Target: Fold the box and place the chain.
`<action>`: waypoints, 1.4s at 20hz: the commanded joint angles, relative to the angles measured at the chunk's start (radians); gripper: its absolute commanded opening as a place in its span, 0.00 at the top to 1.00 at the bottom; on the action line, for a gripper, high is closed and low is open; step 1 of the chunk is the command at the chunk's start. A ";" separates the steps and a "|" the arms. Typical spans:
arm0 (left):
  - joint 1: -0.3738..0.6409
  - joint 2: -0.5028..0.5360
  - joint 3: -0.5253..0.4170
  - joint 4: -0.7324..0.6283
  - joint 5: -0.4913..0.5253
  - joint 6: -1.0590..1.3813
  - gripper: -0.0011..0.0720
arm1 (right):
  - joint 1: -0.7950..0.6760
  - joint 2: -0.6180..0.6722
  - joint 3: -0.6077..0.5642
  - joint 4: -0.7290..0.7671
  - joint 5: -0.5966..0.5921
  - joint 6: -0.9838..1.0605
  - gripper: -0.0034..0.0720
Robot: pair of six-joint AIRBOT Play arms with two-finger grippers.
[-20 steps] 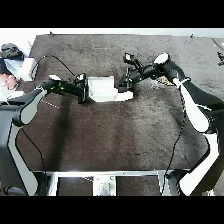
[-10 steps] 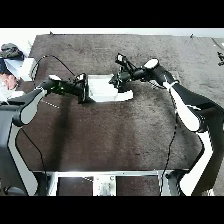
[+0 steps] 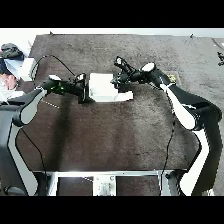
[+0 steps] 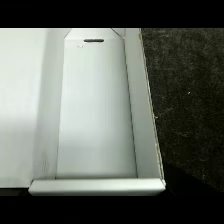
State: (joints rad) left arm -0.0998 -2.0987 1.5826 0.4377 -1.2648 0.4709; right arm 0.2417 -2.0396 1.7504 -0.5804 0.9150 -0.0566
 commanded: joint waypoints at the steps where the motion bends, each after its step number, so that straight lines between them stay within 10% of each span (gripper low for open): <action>1: 0.000 0.000 0.000 0.002 0.000 0.001 0.35 | 0.000 -0.022 0.000 -0.010 0.029 0.001 0.93; 10: 0.000 0.000 0.000 0.003 0.000 0.001 0.35 | -0.017 0.063 0.001 -0.006 0.056 0.002 0.93; 16: 0.000 0.000 0.000 0.002 0.000 0.001 0.35 | -0.083 0.225 0.001 -0.069 0.446 0.080 0.92; 17: 0.000 0.000 0.000 0.003 0.000 0.001 0.35 | -0.085 0.230 0.000 -0.119 0.458 0.081 0.78; 19: 0.000 0.000 0.000 0.002 0.000 0.001 0.35 | -0.082 0.220 -0.009 -0.222 0.405 0.080 0.04; 28: 0.000 0.000 0.000 0.002 0.000 0.001 0.35 | -0.017 0.073 -0.048 -0.315 0.247 0.069 0.01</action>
State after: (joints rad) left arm -0.0998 -2.0987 1.5826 0.4404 -1.2652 0.4717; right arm 0.2008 -1.9285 1.7061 -0.8688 1.1923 0.0143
